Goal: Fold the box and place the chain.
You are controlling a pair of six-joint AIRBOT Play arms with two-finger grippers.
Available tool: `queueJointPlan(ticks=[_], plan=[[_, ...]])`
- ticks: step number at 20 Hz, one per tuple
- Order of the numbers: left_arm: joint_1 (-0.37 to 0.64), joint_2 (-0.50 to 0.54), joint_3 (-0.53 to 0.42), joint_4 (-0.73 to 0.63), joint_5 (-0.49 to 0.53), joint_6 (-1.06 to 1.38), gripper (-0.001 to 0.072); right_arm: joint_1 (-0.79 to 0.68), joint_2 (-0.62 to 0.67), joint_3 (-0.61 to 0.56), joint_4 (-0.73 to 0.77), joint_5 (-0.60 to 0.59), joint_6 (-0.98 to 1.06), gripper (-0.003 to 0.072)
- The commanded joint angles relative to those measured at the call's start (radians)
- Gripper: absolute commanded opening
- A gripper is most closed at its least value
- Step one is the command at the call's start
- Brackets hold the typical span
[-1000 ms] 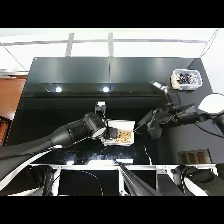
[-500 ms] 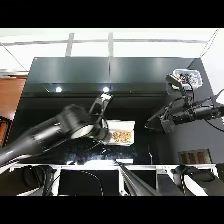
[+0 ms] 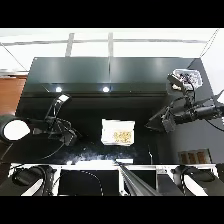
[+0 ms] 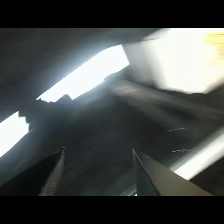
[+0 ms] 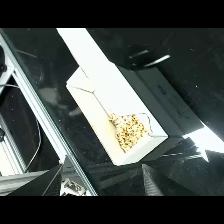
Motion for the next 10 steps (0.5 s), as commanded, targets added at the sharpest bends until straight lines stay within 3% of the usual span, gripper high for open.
queueJointPlan(ticks=[1, 2, 6, 10], plan=[[0.239, 0.006, -0.237, -0.771, 0.144, 1.037, 0.0561, 0.000, 0.000, 0.001, 0.000, 0.002, 0.000, 0.0571], [0.235, -0.018, -0.262, -0.811, 0.166, 1.218, 0.0716, 0.000, 0.000, 0.001, 0.000, 0.002, 0.000, 0.0571], [0.156, -0.187, -0.252, -0.706, 0.221, 1.431, 0.0711, 0.000, 0.000, 0.001, -0.002, 0.000, 0.000, 0.0571], [0.050, -0.348, -0.172, -0.693, 0.227, 1.622, 0.0711, 0.000, 0.000, 0.001, -0.007, 0.000, 0.000, 0.0571]])
